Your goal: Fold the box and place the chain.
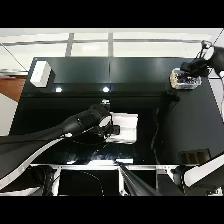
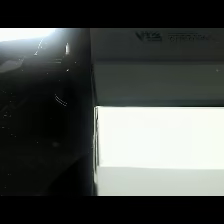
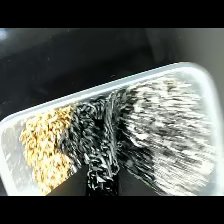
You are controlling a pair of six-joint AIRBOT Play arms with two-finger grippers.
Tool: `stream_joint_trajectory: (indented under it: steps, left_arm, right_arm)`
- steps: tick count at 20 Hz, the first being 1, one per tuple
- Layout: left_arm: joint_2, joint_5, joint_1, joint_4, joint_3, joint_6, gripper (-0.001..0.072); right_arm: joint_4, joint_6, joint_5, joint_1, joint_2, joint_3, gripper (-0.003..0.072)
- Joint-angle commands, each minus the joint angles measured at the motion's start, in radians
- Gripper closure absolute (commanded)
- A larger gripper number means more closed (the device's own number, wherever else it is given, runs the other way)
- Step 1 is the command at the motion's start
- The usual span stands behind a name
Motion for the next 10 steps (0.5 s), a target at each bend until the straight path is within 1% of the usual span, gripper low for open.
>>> stream_joint_trajectory:
  steps: [1,4,7,10]
  left_arm:
    - [0.000,-0.001,0.001,0.000,0.000,0.000,0.0678]
    - [0.000,-0.001,0.001,0.000,0.000,0.000,0.0678]
    - [0.000,-0.001,0.001,0.000,0.000,0.000,0.0678]
    - [0.000,-0.001,0.001,0.000,0.000,0.000,0.0678]
  right_arm:
    - [0.014,-0.091,0.056,-0.013,0.105,0.017,0.0639]
    - [0.067,-0.111,0.069,-0.035,0.212,0.017,0.0640]
    - [0.091,-0.122,0.122,-0.056,0.322,0.016,0.0640]
    - [0.206,-0.149,0.130,-0.089,0.457,0.007,0.0640]
